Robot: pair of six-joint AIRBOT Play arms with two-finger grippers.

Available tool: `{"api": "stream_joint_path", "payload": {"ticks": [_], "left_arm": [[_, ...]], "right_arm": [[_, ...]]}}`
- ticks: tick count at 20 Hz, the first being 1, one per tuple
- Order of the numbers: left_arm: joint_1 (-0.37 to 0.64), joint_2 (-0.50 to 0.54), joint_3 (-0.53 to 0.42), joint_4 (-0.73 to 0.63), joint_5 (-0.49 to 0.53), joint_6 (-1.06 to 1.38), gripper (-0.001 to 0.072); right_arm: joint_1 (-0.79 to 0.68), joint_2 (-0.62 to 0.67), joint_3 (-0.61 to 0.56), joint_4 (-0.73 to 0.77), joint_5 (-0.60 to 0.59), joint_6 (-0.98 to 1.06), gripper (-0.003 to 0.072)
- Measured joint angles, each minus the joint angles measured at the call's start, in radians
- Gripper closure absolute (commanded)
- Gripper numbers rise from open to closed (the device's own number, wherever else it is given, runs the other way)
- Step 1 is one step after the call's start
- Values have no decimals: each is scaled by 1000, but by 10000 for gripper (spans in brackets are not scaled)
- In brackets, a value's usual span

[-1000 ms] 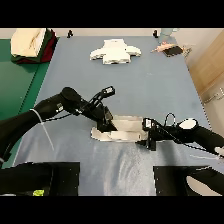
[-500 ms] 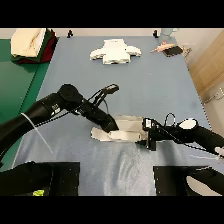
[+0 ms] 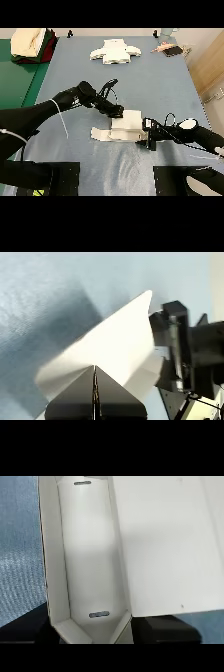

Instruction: Fold the box.

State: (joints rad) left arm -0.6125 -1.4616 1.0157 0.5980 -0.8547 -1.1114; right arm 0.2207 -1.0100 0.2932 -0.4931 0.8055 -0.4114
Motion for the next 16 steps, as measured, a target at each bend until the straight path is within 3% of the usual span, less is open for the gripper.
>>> {"api": "stream_joint_path", "payload": {"ticks": [11,16], "left_arm": [[-61,-71,13,76,-12,-121,694],[-57,39,17,74,-27,-72,694]], "right_arm": [[0,0,0,-2,2,-1,170],[0,0,0,-2,1,-2,170]]}}
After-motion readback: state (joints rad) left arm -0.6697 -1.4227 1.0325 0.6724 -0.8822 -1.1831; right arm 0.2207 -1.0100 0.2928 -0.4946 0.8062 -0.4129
